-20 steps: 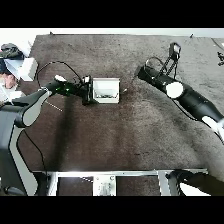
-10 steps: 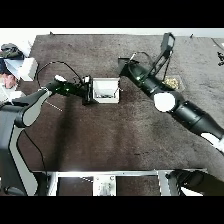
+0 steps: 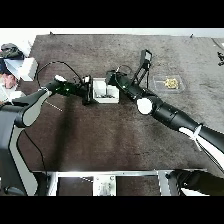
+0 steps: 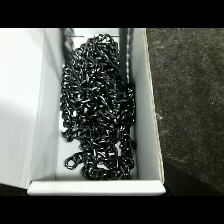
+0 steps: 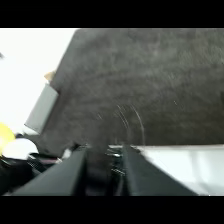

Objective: Fold the box and place the chain.

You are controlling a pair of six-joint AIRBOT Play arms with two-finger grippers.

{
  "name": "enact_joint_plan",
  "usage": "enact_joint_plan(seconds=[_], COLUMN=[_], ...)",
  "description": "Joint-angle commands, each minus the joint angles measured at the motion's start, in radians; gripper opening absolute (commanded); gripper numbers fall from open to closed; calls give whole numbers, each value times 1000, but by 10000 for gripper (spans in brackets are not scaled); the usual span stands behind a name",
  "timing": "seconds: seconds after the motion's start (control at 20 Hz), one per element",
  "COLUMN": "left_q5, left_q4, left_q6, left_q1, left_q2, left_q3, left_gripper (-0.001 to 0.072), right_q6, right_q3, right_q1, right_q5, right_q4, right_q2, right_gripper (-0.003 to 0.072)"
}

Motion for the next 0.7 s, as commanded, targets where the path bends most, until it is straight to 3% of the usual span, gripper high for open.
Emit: enact_joint_plan(seconds=[0.0, 0.2, 0.3, 0.35, 0.45, 0.65], left_q5=[0, 0, 0, 0, 0, 0], left_q4=[0, 0, 0, 0, 0, 0], left_q6=[0, 0, 0, 0, 0, 0], left_q1=[0, 0, 0, 0, 0, 0], left_q2=[0, 0, 0, 0, 0, 0], left_q3=[0, 0, 0, 0, 0, 0], left_gripper=[392, 393, 393, 392, 393, 393], right_q6=[-4, -6, -136, -245, -498, -1128], right_q3=[1, 55, 117, 150, 227, 440], right_q1=[-19, -140, -216, -255, -331, -522], right_q5=[59, 231, 348, 390, 509, 955], right_q4=[-43, -161, -167, -137, 0, 584], right_q2=[-37, -37, -37, -39, -60, -251], right_gripper=[283, 282, 265, 204, 160, 161])
